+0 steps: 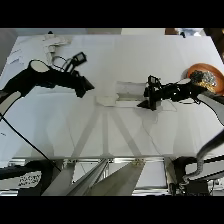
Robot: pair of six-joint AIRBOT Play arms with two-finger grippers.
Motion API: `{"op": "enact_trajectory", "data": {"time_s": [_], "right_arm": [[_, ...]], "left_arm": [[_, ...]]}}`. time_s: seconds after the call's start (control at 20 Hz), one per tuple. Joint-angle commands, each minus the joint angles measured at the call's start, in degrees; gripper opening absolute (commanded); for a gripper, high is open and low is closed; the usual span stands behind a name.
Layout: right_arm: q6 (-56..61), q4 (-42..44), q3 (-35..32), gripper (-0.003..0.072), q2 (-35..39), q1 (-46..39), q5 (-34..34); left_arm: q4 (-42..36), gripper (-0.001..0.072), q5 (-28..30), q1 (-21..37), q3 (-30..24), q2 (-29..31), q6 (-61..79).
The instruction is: Fold the box and place the chain.
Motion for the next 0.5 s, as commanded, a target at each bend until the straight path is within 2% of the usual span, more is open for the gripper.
{"op": "enact_trajectory", "data": {"time_s": [0.0, 0.1, 0.25, 0.45], "right_arm": [[-0.02, 0.02, 0.00, 0.0445, 0.02, -0.02, 0.02], [-0.04, 0.02, 0.00, 0.0445, 0.02, -0.02, 0.02], [-0.04, 0.02, 0.00, 0.0445, 0.02, -0.02, 0.02], [-0.04, 0.02, 0.00, 0.0445, 0.02, -0.02, 0.02]], "left_arm": [[0.66, 0.0012, -2.29, 3.56, -1.36, -1.05, -23.80], [0.76, 0.0012, -4.72, 2.29, -1.51, -3.56, -25.64], [1.49, 0.0012, -4.26, -0.90, -1.51, -8.17, -33.90], [1.31, 0.0011, -2.45, -4.04, -1.51, -11.32, -36.06]]}}
